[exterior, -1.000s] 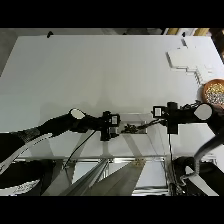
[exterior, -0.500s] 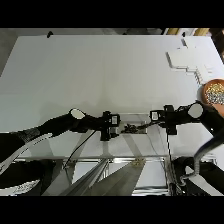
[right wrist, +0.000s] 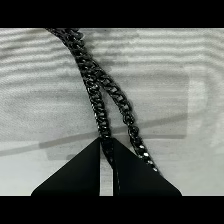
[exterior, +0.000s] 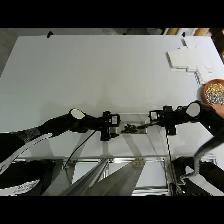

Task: Fold the box and place the chain.

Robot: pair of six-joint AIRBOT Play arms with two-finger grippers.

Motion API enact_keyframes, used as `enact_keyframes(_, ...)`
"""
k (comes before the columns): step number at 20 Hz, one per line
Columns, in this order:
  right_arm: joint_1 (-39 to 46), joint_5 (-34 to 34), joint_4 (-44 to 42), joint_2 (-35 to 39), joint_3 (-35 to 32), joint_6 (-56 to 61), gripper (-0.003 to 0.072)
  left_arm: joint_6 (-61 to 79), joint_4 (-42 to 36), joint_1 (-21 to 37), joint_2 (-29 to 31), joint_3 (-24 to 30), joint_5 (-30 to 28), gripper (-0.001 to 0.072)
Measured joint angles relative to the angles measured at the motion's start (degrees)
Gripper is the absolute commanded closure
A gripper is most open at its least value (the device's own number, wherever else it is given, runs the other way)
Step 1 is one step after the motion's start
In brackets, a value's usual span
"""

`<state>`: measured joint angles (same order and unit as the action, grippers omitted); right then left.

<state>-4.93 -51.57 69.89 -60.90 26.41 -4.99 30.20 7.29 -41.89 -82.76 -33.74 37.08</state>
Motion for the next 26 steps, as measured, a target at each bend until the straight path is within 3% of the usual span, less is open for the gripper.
enact_keyframes(5,0.0,0.3,0.5,2.3,-0.2,0.0,0.0669,0.0,0.0,0.0,0.0,0.0,0.0,0.0505)
enact_keyframes(11,-4.8,-7.3,-4.9,16.3,-0.1,0.5,0.0669,0.0,0.0,0.0,0.0,0.0,0.0,0.0505)
enact_keyframes(16,-9.8,-9.6,-11.3,24.6,-0.1,2.1,0.0669,0.0,0.0,0.0,0.0,0.0,0.0,0.0505)
enact_keyframes(21,-13.5,-9.0,-22.9,26.8,-0.1,3.0,0.0669,0.0,0.0,0.0,0.0,0.0,0.0,0.0505)
enact_keyframes(26,-20.3,-2.7,-29.1,25.4,-0.1,3.1,0.0669,0.0,0.0,0.0,0.0,0.0,0.0,0.0505)
